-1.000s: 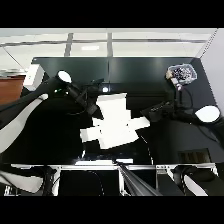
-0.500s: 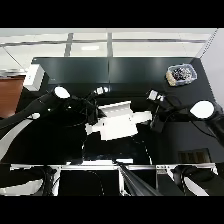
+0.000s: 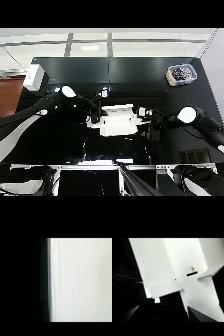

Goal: Fold the box and place the chain.

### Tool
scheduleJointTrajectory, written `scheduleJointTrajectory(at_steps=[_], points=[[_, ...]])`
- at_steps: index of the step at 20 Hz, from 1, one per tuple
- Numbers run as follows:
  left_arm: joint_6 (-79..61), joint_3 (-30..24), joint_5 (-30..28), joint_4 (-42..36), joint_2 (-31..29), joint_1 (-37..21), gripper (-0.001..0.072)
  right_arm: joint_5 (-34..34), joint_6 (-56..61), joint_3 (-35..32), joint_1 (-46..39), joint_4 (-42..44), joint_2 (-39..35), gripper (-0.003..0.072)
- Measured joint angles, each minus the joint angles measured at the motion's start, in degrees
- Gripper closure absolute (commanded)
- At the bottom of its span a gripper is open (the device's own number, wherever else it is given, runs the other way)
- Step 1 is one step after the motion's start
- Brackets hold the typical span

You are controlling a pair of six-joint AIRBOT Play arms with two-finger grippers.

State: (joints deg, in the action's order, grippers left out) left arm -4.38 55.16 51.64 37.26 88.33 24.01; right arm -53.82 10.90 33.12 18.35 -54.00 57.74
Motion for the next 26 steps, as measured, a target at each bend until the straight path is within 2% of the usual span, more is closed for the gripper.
scheduleJointTrajectory(at_steps=[3,8,12,26], points=[[-0.3,0.3,1.3,0.1,0.4,0.1,0.0682,1.1,-5.3,-0.9,1.6,0.4,1.2,-0.0028],[-0.4,0.5,2.4,0.2,0.7,0.1,0.0682,10.0,-12.0,-1.4,6.6,3.9,5.0,-0.0028],[-0.4,0.5,2.5,0.3,0.7,0.1,0.0682,11.7,-13.7,-1.0,8.3,5.7,6.1,-0.0027],[-0.3,0.5,2.6,0.2,0.7,0.1,0.0682,12.3,-17.6,1.8,-0.7,16.3,4.8,-0.0028]])
